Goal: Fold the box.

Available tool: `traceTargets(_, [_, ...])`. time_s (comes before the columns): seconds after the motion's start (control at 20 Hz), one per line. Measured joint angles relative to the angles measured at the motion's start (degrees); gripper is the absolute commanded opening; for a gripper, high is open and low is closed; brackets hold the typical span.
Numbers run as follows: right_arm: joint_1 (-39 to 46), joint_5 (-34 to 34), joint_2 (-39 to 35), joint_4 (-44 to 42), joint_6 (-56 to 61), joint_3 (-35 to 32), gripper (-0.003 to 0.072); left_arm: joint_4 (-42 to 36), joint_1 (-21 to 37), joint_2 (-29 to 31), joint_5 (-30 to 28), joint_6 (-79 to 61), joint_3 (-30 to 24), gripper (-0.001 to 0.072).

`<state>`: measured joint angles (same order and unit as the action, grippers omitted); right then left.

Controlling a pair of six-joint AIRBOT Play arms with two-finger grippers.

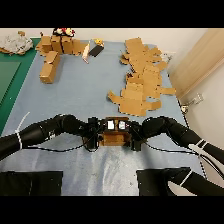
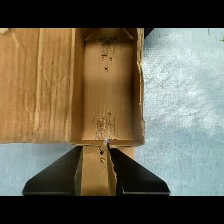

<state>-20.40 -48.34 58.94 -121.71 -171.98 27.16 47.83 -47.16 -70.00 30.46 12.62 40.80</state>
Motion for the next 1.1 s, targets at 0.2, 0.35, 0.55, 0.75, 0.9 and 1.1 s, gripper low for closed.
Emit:
traceTargets(0.2, [0.0,0.0,0.0,0.0,0.0,0.0,0.0529,-0.46,0.0,0.0,0.5,0.02,-0.02,0.0011])
traceTargets(0.35, [0.0,0.0,0.0,0.0,0.0,0.0,0.0529,-0.57,-0.17,0.0,0.57,-0.02,-0.02,0.0014])
traceTargets(0.55, [0.0,0.0,0.0,0.0,-0.02,0.0,0.053,-1.25,-0.59,0.0,0.5,-0.13,-0.02,0.0014])
traceTargets(0.75, [0.0,0.0,0.0,0.0,0.0,0.0,0.0529,-2.58,-1.11,-0.04,0.09,-0.2,-0.04,0.0014])
traceTargets(0.9, [0.0,0.0,0.0,0.02,-0.02,0.0,0.053,-3.06,-1.31,-0.04,-0.13,-0.2,-0.15,0.0016])
traceTargets(1.1, [0.0,-0.02,0.0,0.02,-0.02,0.0,0.053,-3.15,-1.4,-0.04,-0.2,-0.13,-0.15,0.0402])
